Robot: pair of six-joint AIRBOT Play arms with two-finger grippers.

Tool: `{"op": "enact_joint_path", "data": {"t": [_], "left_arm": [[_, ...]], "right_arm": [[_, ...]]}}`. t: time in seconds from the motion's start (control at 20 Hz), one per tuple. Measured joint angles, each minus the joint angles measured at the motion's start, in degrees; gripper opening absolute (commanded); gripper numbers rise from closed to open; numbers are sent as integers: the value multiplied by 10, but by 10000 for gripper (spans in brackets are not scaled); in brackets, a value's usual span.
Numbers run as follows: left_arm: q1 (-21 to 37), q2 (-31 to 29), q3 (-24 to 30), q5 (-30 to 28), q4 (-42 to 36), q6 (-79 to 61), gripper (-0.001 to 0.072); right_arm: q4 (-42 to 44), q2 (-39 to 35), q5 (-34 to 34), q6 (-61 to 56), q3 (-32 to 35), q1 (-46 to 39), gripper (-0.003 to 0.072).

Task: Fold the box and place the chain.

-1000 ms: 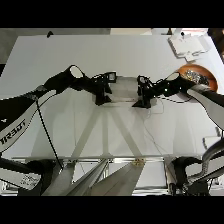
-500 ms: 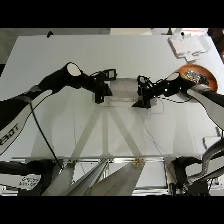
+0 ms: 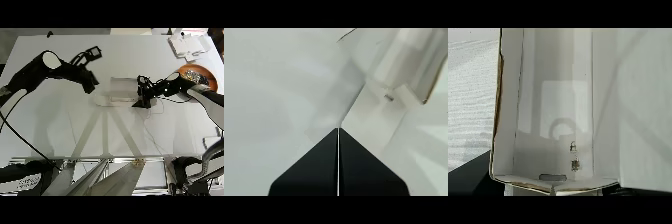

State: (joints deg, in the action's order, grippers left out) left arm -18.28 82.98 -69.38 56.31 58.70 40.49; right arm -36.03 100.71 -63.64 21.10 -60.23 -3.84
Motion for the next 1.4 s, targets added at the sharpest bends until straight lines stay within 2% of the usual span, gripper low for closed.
{"op": "enact_joint_path", "data": {"t": [0.2, 0.35, 0.65, 0.95, 1.0, 1.1, 1.15, 1.25, 1.4], "left_arm": [[23, 5, 37, 4, 43, 162, 7], [29, 26, 63, 5, 45, 238, 7], [23, 79, 78, -7, -57, 283, 8], [3, 103, 80, -12, -100, 288, 16], [1, 104, 80, -12, -110, 288, 29], [-1, 106, 80, -12, -139, 280, 229], [-2, 106, 80, -12, -155, 271, 301], [-3, 107, 80, -11, -190, 254, 352], [-3, 107, 80, -11, -228, 236, 352]], "right_arm": [[0, 0, 0, 0, 0, 0, 501], [0, 0, 0, 0, 0, 0, 501], [0, 0, 0, 0, 0, 0, 501], [0, 0, 0, 0, 0, 0, 501], [0, 0, 0, 0, 0, 0, 501], [0, 0, 0, 0, 0, 0, 501], [0, 0, 0, 0, 0, 0, 501], [0, 0, 0, 0, 0, 0, 501], [0, 0, 0, 0, 0, 0, 501]]}}
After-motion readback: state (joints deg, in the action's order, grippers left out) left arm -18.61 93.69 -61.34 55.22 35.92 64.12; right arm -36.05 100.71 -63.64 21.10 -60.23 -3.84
